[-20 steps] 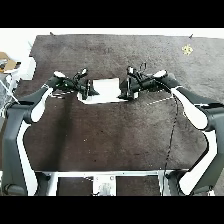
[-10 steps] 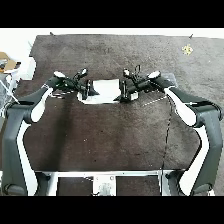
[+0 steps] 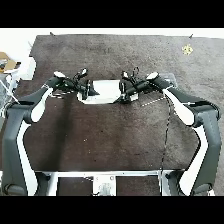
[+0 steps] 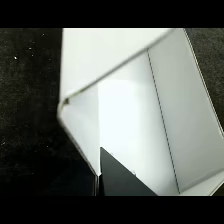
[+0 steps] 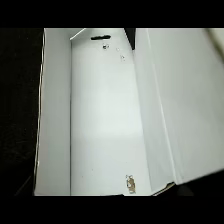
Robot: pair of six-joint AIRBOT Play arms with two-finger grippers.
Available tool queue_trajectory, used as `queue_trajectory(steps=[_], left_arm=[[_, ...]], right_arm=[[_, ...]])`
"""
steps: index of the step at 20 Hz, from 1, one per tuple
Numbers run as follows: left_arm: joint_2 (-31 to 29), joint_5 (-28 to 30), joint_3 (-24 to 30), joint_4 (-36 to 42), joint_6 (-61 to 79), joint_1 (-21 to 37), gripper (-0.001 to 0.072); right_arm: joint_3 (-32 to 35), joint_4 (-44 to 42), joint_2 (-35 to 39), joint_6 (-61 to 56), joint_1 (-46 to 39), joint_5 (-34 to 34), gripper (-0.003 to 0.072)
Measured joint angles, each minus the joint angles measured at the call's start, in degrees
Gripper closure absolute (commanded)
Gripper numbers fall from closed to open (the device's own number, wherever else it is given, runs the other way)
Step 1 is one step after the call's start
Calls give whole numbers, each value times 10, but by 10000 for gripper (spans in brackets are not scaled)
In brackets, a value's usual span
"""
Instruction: Fold the box and place the chain.
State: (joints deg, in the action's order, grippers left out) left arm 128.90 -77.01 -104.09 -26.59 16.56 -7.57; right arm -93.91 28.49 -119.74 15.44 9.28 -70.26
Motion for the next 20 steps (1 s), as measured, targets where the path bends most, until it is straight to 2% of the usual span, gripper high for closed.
queue_trajectory(steps=[15,16,18,19,20], left_arm=[[0,0,0,0,0,0,697],[0,0,0,0,0,0,697],[0,0,0,0,0,0,697],[0,0,0,0,0,0,697],[0,0,0,0,0,0,696]], right_arm=[[-1,11,-11,15,4,2,53],[-1,10,-12,15,4,1,125],[-1,7,-14,15,4,2,132],[-1,7,-15,15,4,2,256],[-1,7,-16,15,3,2,259]])
